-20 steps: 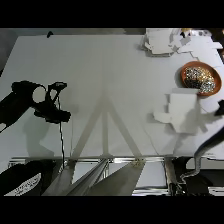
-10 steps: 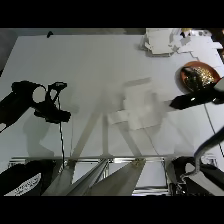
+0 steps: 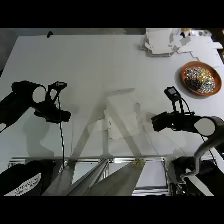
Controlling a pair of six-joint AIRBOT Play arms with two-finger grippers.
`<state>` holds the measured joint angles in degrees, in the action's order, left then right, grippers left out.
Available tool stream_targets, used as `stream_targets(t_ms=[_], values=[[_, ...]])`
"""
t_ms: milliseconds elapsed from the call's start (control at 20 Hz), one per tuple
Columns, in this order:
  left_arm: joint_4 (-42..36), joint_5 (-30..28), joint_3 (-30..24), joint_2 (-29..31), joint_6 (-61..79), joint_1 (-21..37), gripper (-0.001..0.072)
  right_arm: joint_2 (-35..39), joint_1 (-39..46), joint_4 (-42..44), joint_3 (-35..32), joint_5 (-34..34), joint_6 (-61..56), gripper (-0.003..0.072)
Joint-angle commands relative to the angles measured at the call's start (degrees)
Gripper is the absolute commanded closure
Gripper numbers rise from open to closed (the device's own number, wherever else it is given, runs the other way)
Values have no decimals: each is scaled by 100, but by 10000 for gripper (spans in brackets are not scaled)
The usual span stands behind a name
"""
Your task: Fold the box and place the chain.
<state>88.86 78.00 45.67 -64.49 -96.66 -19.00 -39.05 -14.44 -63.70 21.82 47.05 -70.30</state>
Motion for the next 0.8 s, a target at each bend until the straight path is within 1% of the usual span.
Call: stream_targets(t_ms=[0, 100, 150, 200, 250, 300, 350, 400, 450, 550, 600, 650, 700, 750], values=[[-11, -55, -4, 2, 142, -2, 702, 125, -227, -94, -133, -144, -197, 669], [-42, -103, -20, 2, 487, -2, 702, 122, -227, -96, -133, -146, -195, 669], [-133, -227, -33, 0, 723, -2, 700, 125, -227, -96, -133, -144, -195, 669], [-299, -398, -33, 0, 984, -2, 649, 125, -227, -94, -133, -144, -195, 669], [-616, -636, -35, 0, 1375, -2, 459, 122, -227, -94, -133, -144, -195, 668], [-1182, -1005, -39, -2, 1965, -2, 281, 122, -229, -94, -133, -140, -195, 668], [-1917, -1346, -42, -11, 2614, -2, 204, 125, -227, -90, -133, -133, -195, 668], [-2815, -1698, -39, -46, 3405, -2, 184, 122, -229, -90, -133, -127, -195, 668], [-3742, -1945, -39, -118, 4234, -2, 180, 122, -227, -87, -133, -125, -195, 668], [-5272, -2306, -39, -385, 5488, -2, 174, 122, -229, -83, -133, -122, -195, 668], [-5812, -2406, -39, -577, 5952, -2, 174, 122, -227, -74, -133, -120, -195, 668], [-6229, -2428, -39, -804, 6323, -2, 135, 122, -229, -72, -133, -120, -195, 668], [-6544, -2413, -39, -1075, 6601, -2, 111, 122, -229, -72, -133, -120, -195, 668], [-6732, -2382, -39, -1344, 6841, -2, 105, 122, -229, -72, -133, -120, -195, 668]])
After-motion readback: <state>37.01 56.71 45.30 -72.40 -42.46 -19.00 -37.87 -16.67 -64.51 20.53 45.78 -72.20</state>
